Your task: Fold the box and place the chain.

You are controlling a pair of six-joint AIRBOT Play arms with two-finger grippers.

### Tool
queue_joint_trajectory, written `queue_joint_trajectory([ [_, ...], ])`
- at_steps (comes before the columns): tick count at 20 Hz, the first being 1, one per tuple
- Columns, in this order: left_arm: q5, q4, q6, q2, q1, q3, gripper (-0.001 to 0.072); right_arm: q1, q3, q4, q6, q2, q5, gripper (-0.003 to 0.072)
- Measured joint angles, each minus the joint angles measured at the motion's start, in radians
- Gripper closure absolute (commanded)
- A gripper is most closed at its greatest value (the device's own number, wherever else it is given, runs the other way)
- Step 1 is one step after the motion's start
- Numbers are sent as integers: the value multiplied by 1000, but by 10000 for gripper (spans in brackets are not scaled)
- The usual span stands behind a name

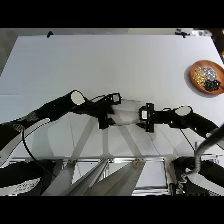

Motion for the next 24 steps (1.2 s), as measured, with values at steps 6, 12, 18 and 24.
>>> queue_joint_trajectory([
  [6, 28, 0, -1, 0, -17, 0, 563, 0, 0, 0, 0, 0, 0, 223],
  [12, -35, -48, -25, 4, -19, 0, 705, 0, 0, 0, -1, 0, 0, 223],
  [18, -71, -168, -10, 91, -18, 0, 705, 0, 0, 1, 1, 0, -1, 223],
  [24, -88, -179, -65, 247, -1, 0, 706, 0, 0, 1, 1, 0, 0, 223],
])
